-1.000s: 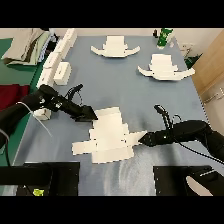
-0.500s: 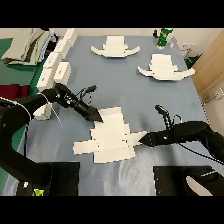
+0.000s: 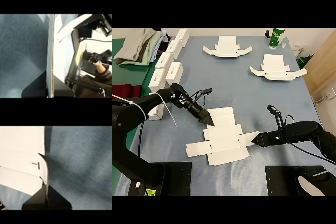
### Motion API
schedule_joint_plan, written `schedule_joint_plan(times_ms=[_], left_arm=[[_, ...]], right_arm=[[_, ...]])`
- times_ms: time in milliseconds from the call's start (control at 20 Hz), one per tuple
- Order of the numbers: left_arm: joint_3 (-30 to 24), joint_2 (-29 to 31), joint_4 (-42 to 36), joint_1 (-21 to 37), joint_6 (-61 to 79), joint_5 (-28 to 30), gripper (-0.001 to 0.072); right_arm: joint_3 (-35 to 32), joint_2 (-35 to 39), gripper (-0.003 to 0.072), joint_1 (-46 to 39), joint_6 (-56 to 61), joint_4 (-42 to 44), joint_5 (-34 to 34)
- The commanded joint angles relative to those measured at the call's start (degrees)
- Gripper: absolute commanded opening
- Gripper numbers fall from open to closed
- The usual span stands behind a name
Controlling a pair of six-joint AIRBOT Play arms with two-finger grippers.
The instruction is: Fold the box.
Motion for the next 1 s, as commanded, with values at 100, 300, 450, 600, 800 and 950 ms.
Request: schedule_joint_plan(times_ms=[100, 300, 450, 600, 800, 950], left_arm=[[0.1, 0.0, -0.8, -0.1, 2.2, 0.8, 0.0016], [0.1, 0.0, -7.1, -0.3, 3.4, 0.9, 0.0016], [1.3, 0.1, -7.8, -0.9, 11.8, 1.9, 0.0014], [1.5, 3.3, -7.3, -3.0, 20.2, 9.9, 0.0012], [-0.9, 12.1, -2.2, -8.8, 27.2, 21.0, 0.001], [-7.5, 21.6, -1.0, -12.7, 33.6, 30.5, 0.001]], right_arm=[[0.0, 0.0, 0.011, 0.0, -0.1, -1.2, 1.0], [2.2, 0.0, 0.0402, -1.7, 2.8, -9.7, 6.1], [7.3, 0.0, 0.0402, -4.7, 9.8, -20.5, 8.8], [14.9, 0.3, 0.04, -7.8, 15.1, -21.9, 7.6], [19.8, 1.8, 0.0154, -8.0, 16.1, -16.9, 7.3], [19.1, 1.9, 0.0003, -7.9, 16.0, -15.9, 7.5]])
